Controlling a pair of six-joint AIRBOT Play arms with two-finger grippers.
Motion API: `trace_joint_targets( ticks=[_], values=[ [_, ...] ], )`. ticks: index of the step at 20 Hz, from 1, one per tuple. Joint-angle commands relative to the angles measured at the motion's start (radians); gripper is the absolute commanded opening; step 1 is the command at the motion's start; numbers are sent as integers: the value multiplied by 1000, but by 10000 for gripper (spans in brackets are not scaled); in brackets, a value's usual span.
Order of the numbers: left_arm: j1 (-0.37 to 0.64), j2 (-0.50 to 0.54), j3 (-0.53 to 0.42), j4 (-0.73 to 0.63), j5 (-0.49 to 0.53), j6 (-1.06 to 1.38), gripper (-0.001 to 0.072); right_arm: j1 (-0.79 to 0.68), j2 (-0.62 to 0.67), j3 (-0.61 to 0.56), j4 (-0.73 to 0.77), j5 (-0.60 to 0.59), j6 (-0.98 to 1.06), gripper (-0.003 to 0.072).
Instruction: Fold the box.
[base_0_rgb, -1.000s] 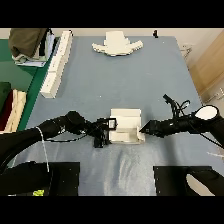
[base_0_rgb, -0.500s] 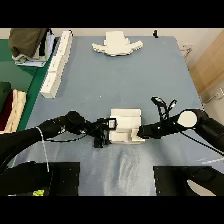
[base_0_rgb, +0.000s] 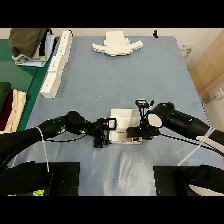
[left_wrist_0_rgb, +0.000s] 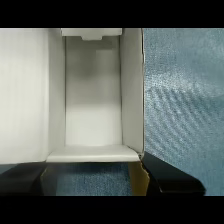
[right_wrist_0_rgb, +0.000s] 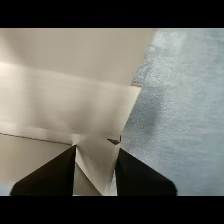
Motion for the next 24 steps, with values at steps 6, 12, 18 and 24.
trace_joint_targets(
  ticks=[6, 12, 18, 24],
  values=[
    [0, 0, 1, 0, 0, 0, 522, 39, -84, 52, -124, 114, 173, 43],
    [0, 0, 1, 0, 0, 0, 522, 52, -116, 58, -129, 100, 169, 40],
    [0, 0, 1, 0, 0, 0, 522, 42, -49, 120, -129, 153, 169, 463],
    [0, 0, 1, 0, 0, 0, 522, 42, 55, 179, -74, 204, 153, 461]
  ],
)
